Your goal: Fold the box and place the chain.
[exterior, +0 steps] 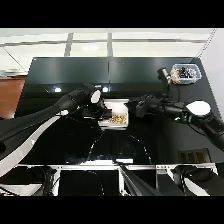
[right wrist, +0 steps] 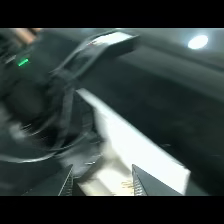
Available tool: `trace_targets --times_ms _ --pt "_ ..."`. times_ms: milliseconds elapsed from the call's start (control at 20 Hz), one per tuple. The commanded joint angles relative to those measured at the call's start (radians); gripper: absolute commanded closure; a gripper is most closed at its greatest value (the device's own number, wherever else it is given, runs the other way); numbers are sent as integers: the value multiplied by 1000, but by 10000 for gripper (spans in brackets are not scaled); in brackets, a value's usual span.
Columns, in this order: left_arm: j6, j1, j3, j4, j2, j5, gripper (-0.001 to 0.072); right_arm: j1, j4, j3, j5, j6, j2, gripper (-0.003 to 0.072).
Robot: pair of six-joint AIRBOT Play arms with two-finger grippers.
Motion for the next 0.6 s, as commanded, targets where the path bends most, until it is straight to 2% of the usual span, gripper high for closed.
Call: trace_targets --times_ms 0,100,250,300,350,400,550 --pt "0 1 0 0 0 1 680 -118 -85 1 27 21 34 271" --pt "0 1 0 -5 -1 0 680 -203 -90 0 122 21 39 271" --pt "-2 1 7 -33 0 -3 669 -234 -141 0 220 21 39 271" --pt "-11 -1 15 -45 5 -18 505 -233 -159 0 244 22 39 271" --pt "-16 -9 21 -39 20 -30 261 -233 -167 0 266 22 39 271" --pt "-16 -16 21 -24 46 -29 171 -233 -174 0 284 22 39 271" --pt "-3 -65 13 113 174 -48 171 -233 -186 0 315 22 39 271"
